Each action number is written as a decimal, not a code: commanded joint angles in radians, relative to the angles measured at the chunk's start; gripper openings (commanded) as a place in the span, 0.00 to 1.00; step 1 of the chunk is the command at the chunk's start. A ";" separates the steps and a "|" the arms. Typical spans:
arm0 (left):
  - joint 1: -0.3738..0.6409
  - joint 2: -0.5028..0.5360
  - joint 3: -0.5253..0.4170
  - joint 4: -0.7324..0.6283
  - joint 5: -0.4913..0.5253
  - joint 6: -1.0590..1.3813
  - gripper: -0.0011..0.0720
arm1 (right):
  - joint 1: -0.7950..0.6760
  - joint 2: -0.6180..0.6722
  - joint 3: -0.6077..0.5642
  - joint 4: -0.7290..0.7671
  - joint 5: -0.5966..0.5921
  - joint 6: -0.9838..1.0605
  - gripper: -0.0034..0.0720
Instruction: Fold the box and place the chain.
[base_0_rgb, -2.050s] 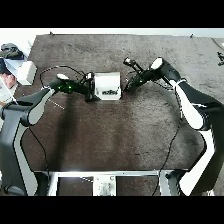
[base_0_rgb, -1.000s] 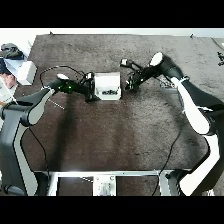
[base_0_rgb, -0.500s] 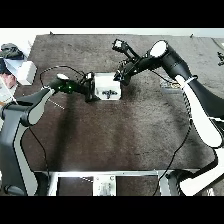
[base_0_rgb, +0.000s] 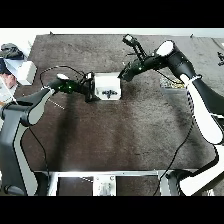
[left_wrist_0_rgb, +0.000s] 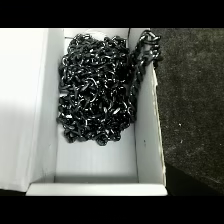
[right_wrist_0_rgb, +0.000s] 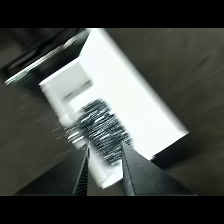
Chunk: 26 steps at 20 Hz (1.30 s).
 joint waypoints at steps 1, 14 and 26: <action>0.000 0.000 0.000 0.000 0.000 0.000 0.48 | -0.010 0.016 -0.076 0.195 0.206 0.006 0.37; 0.000 0.000 0.000 0.000 0.000 0.000 0.48 | 0.139 0.119 -0.749 0.492 -0.632 -0.150 0.04; 0.000 0.000 0.001 0.000 0.000 0.000 0.48 | 0.204 0.035 -0.663 0.586 -0.746 -0.140 0.04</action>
